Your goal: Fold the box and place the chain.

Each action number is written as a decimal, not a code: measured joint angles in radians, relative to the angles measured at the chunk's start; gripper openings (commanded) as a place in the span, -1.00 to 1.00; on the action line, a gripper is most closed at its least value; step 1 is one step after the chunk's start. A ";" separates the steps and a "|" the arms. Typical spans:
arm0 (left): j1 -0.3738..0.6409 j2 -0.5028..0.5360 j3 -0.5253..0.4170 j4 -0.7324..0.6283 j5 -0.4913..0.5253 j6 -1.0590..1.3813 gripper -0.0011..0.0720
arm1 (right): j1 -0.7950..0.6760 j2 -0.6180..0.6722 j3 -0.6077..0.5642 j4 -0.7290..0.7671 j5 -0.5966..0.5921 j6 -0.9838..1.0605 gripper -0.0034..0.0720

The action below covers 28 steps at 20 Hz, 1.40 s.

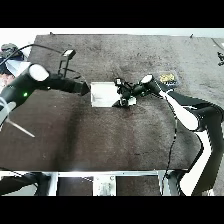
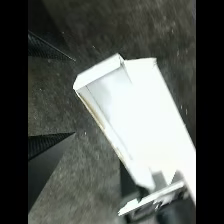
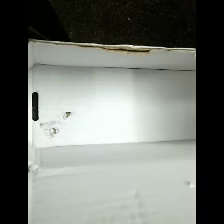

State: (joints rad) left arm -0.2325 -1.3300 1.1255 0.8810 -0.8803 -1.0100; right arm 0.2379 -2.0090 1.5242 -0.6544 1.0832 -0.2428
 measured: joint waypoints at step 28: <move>0.233 -0.494 0.169 -0.514 -0.263 1.386 0.97 | 0.000 0.000 0.000 0.000 0.000 0.000 0.25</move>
State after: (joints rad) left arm 0.0010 -1.8236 1.2949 0.3672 -1.1431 0.3759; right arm 0.2379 -2.0090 1.5242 -0.6540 1.0836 -0.2424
